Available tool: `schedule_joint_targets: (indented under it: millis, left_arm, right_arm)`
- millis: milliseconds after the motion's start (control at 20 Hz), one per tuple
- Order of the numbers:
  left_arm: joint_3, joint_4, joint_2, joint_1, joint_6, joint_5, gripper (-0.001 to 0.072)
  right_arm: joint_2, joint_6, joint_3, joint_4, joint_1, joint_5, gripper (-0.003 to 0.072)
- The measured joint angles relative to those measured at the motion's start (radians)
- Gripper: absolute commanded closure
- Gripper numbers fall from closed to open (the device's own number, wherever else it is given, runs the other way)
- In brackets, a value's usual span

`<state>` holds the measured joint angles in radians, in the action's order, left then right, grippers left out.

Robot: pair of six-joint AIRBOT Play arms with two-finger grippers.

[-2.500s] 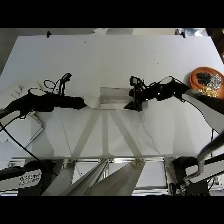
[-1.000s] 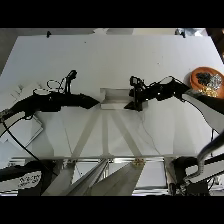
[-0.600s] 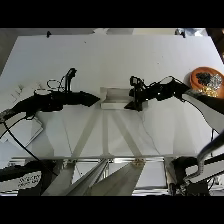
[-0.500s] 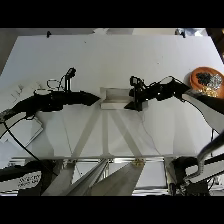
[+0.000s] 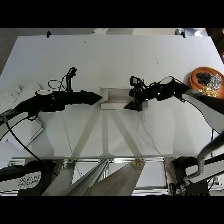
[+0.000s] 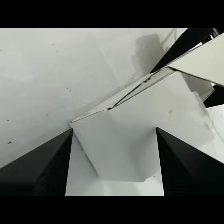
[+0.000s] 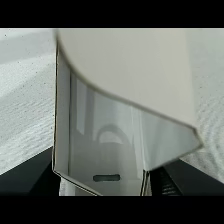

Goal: Fold the box and place the chain.

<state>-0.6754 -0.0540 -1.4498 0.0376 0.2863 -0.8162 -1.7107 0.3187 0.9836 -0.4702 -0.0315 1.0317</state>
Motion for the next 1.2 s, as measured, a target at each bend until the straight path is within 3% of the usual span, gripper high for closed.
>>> schedule_joint_targets:
  millis: [300, 700, 1200]
  left_arm:
    - [-0.008, -0.027, -0.001, 0.049, 0.064, 0.035, 0.0135]
    - [-0.096, -0.234, -0.007, 0.094, 0.310, 0.098, 0.0142]
    - [-0.199, -0.464, -0.058, 0.132, 0.558, 0.071, 0.0150]
  right_arm:
    - [0.000, 0.000, 0.000, 0.000, 0.000, 0.000, 0.0236]
    - [0.000, 0.000, 0.000, 0.000, 0.000, 0.000, 0.0236]
    - [0.000, 0.002, 0.000, -0.002, 0.000, 0.000, 0.0236]
